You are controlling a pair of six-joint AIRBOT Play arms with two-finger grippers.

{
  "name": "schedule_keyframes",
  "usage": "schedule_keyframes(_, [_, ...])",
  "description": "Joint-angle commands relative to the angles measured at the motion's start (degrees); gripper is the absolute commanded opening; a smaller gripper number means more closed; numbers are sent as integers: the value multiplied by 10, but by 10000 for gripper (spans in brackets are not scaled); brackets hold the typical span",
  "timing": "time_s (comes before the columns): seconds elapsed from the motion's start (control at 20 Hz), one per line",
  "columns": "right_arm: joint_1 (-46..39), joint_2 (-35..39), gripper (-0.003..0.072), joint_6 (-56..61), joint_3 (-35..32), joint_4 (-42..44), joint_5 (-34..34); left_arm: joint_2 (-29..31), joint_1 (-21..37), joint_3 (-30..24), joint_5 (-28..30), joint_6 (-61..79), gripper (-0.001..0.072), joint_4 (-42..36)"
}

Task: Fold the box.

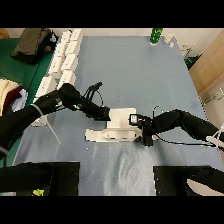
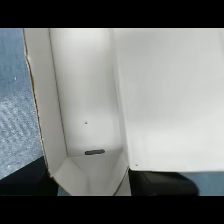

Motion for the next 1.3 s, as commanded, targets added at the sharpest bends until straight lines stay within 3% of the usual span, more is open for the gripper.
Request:
schedule_keyframes(0.0, [0,0,519,1,0,0,0,134,6,-10,-22,15,13,117])
schedule_keyframes(0.15, [0,0,519,1,0,0,0,250,5,-53,-14,121,14,127])
schedule_keyframes(0.3, [0,0,519,1,0,0,0,313,-5,-104,-13,267,17,128])
schedule_keyframes(0.35, [0,0,519,1,0,0,0,317,-6,-112,-13,299,181,127])
schedule_keyframes(0.4, [0,0,519,1,0,0,0,315,-7,-116,-11,315,560,127])
schedule_keyframes(0.45, [0,0,519,1,0,0,0,312,-9,-118,-5,318,688,129])
schedule_keyframes(0.75, [0,0,519,1,0,0,0,261,-5,-169,9,511,688,102])
schedule_keyframes(0.9, [0,0,519,1,0,0,0,210,-22,-202,67,608,688,68])
schedule_keyframes(1.2, [0,0,519,1,0,0,0,129,-74,-205,132,652,686,21])
schedule_keyframes(1.25, [0,0,519,1,0,0,0,119,-78,-205,144,676,654,3])
